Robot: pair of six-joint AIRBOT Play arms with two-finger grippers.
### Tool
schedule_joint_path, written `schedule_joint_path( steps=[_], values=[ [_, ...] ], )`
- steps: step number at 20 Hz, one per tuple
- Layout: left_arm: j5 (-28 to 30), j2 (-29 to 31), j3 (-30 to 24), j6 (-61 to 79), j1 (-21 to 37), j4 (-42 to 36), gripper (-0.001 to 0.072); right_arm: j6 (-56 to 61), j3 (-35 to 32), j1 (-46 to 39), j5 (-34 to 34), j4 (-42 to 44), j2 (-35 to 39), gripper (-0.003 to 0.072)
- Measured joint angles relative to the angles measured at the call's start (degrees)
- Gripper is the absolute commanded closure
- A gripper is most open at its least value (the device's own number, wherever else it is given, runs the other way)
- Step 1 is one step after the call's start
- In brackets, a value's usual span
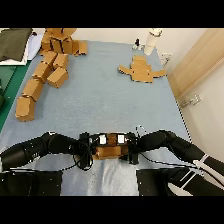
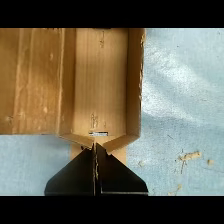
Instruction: Fold the box.
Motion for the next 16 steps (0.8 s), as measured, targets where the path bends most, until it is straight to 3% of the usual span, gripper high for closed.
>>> schedule_joint_path(
  steps=[6, 16],
  values=[
    [3.56, 0.00, 0.00, 0.74, -1.38, -0.39, 0.0696, -0.02, -0.02, 0.00, 0.00, 0.00, 0.00, 0.0088],
    [4.79, -0.59, 0.00, 0.94, -2.01, -3.74, 0.0694, -0.02, -0.02, 0.00, 0.00, 0.00, 0.00, 0.0088]
  ],
)
